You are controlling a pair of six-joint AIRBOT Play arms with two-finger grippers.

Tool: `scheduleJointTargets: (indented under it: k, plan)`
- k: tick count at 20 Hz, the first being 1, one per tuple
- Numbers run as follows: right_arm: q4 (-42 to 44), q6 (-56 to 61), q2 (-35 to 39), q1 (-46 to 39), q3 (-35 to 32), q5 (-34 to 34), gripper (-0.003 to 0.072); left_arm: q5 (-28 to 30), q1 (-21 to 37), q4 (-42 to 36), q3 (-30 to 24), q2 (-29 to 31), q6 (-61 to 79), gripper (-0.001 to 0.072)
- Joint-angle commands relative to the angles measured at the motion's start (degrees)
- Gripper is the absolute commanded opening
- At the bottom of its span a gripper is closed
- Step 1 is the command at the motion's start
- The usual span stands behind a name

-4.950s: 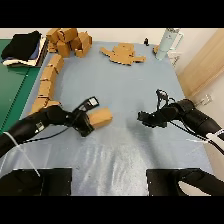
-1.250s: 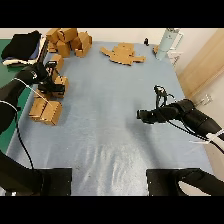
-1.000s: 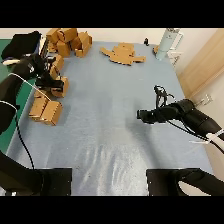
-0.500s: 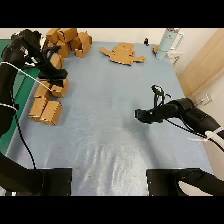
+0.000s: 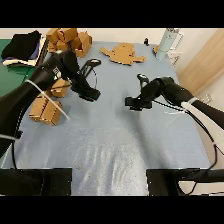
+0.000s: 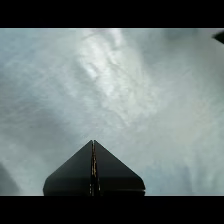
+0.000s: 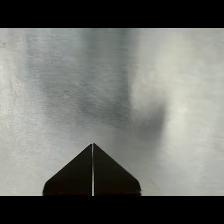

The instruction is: Fold the box.

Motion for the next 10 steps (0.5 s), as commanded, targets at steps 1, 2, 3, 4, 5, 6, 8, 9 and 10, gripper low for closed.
scheduleJointTargets:
  k: [1,2,3,4,5,6,8,9,10]
  plan:
    - [1.5,-1.0,-5.7,1.2,4.5,-1.8,0.0005,6.4,-4.9,2.2,-7.4,3.3,-4.5,0.0012]
    - [1.5,-1.0,-6.0,1.6,4.5,-2.1,0.0005,5.9,-5.1,2.0,-7.6,3.1,-4.7,0.0014]
    - [1.4,-1.0,-6.2,1.8,4.5,-2.1,0.0005,5.7,-5.1,2.0,-7.6,3.0,-4.7,0.0014]
    - [1.4,-1.0,-6.2,1.8,4.5,-2.1,0.0005,5.6,-5.1,1.9,-7.6,2.9,-4.7,0.0014]
    - [1.1,-1.0,-6.2,1.8,4.5,-2.1,0.0006,5.5,-5.1,2.0,-7.6,2.8,-4.6,0.0014]
    - [1.0,-1.0,-6.2,1.8,4.5,-2.1,0.0006,5.6,-5.1,2.0,-7.5,2.8,-4.6,0.0014]
    - [1.0,-1.0,-6.2,1.8,4.5,-2.1,0.0006,6.0,-5.1,2.0,-7.5,2.8,-4.6,0.0014]
    - [1.0,-1.0,-6.2,1.8,4.5,-2.1,0.0005,6.1,-5.1,2.0,-7.5,2.8,-4.6,0.0014]
    - [1.0,-1.0,-6.2,1.8,4.5,-2.1,0.0006,6.1,-5.1,2.0,-7.5,2.8,-4.6,0.0014]
